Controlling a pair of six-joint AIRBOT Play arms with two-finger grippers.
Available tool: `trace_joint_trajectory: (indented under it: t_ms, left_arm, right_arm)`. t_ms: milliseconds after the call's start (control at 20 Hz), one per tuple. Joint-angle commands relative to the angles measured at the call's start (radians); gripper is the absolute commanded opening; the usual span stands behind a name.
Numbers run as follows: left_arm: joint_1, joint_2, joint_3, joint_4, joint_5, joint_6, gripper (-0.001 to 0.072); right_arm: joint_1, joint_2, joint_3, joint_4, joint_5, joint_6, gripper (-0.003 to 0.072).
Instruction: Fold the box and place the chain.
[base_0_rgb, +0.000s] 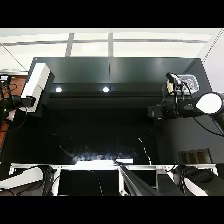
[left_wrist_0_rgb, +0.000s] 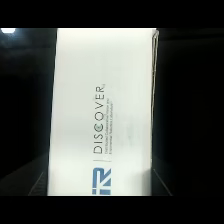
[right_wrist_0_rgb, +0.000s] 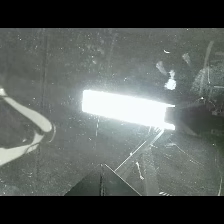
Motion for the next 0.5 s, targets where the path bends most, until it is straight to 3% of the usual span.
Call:
trace_joint_trajectory:
  t_ms: [0, 100, 150, 200, 250, 450]
  left_arm:
    - [-0.001, -0.003, 0.001, -0.008, 0.007, 0.000, 0.0335]
    - [-0.001, -0.005, 0.001, -0.008, 0.006, 0.000, 0.0346]
    - [-0.001, -0.006, 0.001, -0.009, 0.009, 0.000, 0.0464]
    - [-0.001, -0.007, 0.001, -0.009, 0.013, -0.001, 0.0678]
    - [-0.001, -0.007, 0.001, -0.009, 0.014, -0.001, 0.0710]
    - [-0.001, 0.008, 0.004, -0.008, 0.010, -0.046, 0.0712]
  right_arm:
    - [0.000, 0.000, 0.001, 0.001, 0.001, 0.000, 0.0025]
    - [0.000, 0.000, 0.001, 0.000, 0.000, 0.000, 0.0024]
    - [0.000, 0.000, 0.001, 0.001, 0.000, 0.000, 0.0025]
    - [0.000, 0.000, 0.001, 0.001, 0.000, 0.000, 0.0025]
    - [0.000, 0.000, 0.001, 0.001, 0.000, 0.000, 0.0025]
    - [0.000, 0.000, 0.001, 0.001, 0.001, 0.000, 0.0025]
